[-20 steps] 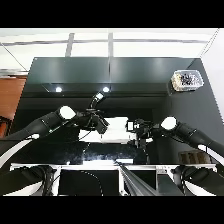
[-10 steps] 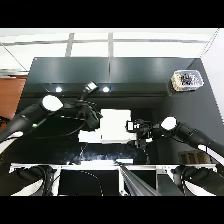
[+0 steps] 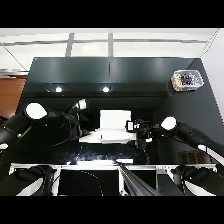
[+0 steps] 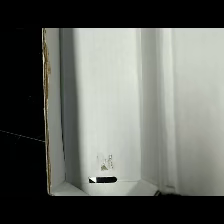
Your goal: Fold the box and place the chain.
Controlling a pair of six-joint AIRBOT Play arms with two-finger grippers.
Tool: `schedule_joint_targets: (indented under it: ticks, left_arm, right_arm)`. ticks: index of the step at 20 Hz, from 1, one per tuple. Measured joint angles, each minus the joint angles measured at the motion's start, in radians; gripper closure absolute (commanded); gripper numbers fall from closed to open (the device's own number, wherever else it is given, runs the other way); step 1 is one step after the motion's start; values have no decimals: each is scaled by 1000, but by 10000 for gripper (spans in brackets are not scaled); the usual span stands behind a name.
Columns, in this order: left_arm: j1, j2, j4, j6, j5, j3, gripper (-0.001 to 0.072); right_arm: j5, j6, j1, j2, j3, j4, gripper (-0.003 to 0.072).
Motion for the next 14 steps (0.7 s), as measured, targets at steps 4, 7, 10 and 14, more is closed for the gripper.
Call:
schedule_joint_targets:
  ticks: [4, 7, 10, 14]
  left_arm:
    - [-60, -20, 36, 128, 67, -34, 19]
    - [-109, -56, 41, 183, 110, -43, 20]
    - [-140, -82, -10, 209, 147, -45, 119]
    - [-155, -108, -56, 225, 168, -47, 269]
  right_arm:
    - [0, 0, 0, 0, 0, 0, 492]
    - [-1, 0, 0, 0, 0, 0, 492]
    - [-1, 0, 0, 0, 0, 0, 492]
    - [-1, 0, 0, 0, 0, 0, 492]
